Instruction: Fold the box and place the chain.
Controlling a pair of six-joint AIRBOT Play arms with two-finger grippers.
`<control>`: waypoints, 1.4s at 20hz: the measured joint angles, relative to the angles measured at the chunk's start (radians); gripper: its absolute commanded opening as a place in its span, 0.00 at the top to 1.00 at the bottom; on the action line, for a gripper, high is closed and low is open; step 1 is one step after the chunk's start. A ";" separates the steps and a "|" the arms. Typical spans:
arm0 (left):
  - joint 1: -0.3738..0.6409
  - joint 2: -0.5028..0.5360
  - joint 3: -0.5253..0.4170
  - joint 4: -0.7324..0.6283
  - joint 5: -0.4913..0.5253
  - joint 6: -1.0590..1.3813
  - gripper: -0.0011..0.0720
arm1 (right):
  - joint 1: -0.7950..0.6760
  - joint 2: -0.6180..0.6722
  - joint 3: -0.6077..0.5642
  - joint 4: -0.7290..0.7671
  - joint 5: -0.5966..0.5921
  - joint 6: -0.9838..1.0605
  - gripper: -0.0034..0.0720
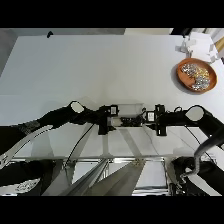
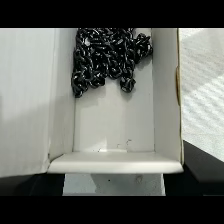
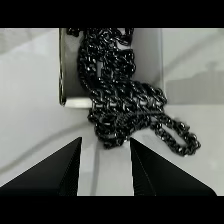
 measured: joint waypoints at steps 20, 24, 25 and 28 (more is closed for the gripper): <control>0.000 0.000 0.000 0.000 0.000 0.000 0.58 | 0.047 -0.053 -0.023 0.101 -0.113 0.045 0.95; 0.000 0.000 0.000 0.000 0.000 0.000 0.58 | -0.010 0.017 -0.024 -0.002 -0.109 0.198 0.95; 0.000 0.000 0.000 0.000 0.000 0.000 0.58 | -0.027 0.039 -0.024 -0.024 -0.109 0.242 0.95; 0.000 0.000 0.000 0.000 0.000 0.000 0.58 | -0.064 0.113 -0.023 -0.060 -0.105 0.378 0.95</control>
